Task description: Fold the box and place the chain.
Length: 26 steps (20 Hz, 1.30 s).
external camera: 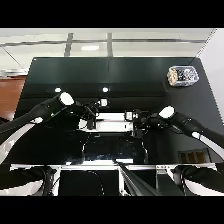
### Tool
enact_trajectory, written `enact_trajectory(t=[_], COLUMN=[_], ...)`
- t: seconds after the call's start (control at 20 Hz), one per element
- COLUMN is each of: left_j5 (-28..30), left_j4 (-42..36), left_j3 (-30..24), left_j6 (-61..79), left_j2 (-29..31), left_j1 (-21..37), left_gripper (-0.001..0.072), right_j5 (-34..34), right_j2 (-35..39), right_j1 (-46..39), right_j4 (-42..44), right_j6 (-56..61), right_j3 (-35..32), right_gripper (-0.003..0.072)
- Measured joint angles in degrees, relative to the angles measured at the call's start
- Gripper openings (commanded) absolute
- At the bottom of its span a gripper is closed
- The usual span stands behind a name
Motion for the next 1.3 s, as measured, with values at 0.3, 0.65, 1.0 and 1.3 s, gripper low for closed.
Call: enact_trajectory(t=[0.3,0.65,1.0,1.3], left_j5=[0.2,0.2,0.1,0.0], left_j4=[0.0,0.0,0.0,0.0], left_j3=[0.0,0.0,0.0,0.0], left_j6=[-0.1,-0.1,0.0,0.0], left_j2=[0.0,0.0,0.0,0.0], left_j1=[0.0,0.0,0.0,0.0], left_gripper=[0.0028,0.0029,0.0029,0.0032], right_j5=[-0.9,-1.3,-2.4,-2.8], right_j2=[-1.0,-1.5,-1.7,-1.7], right_j1=[0.7,1.0,2.5,2.6], right_j4=[-2.5,-3.7,-5.7,-6.1], right_j6=[3.8,5.6,7.5,7.8], right_j3=[1.2,1.7,1.8,1.8], right_gripper=[0.0709,0.0709,0.0559,0.0484])
